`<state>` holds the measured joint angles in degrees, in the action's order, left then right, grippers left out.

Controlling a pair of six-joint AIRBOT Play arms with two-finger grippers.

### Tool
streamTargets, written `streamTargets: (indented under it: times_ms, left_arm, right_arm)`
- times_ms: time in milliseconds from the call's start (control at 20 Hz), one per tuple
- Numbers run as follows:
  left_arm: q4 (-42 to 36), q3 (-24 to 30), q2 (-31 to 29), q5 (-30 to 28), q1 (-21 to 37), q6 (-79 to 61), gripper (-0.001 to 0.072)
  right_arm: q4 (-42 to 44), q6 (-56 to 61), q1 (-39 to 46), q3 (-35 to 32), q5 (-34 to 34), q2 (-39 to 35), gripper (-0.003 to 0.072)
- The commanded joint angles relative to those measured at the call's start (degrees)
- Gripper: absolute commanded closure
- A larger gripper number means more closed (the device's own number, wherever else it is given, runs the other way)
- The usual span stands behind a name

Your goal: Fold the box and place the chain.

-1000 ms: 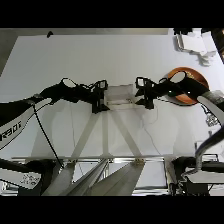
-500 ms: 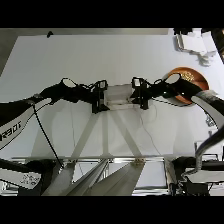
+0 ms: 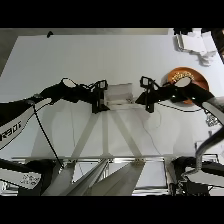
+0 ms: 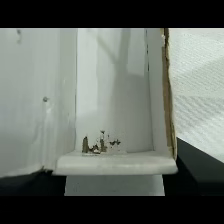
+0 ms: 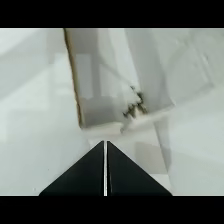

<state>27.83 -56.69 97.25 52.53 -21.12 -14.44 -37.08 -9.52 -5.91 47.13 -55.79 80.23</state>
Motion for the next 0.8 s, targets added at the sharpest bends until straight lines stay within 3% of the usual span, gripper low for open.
streamTargets:
  times_ms: [0,150,300,450,750]
  left_arm:
    - [0.0,0.0,0.0,0.0,0.0,-0.1,0.0389]
    - [0.0,0.0,0.0,0.0,0.0,-0.1,0.0389]
    - [0.0,0.0,0.0,0.0,0.0,-0.1,0.0389]
    - [0.0,0.0,0.0,0.0,0.0,-0.1,0.0389]
    - [0.0,0.0,0.0,0.0,0.0,-0.1,0.0389]
  right_arm:
    - [-0.7,14.6,6.1,-1.4,-2.0,-6.4,0.0674]
    - [-3.7,32.5,14.7,-1.4,-2.1,-9.8,0.0675]
    - [-12.3,49.7,21.0,-1.5,-2.1,-9.6,0.0675]
    - [-17.2,56.3,21.0,-1.5,-2.3,-8.1,0.0679]
    - [-10.3,59.0,15.4,-1.5,-3.8,1.6,0.068]
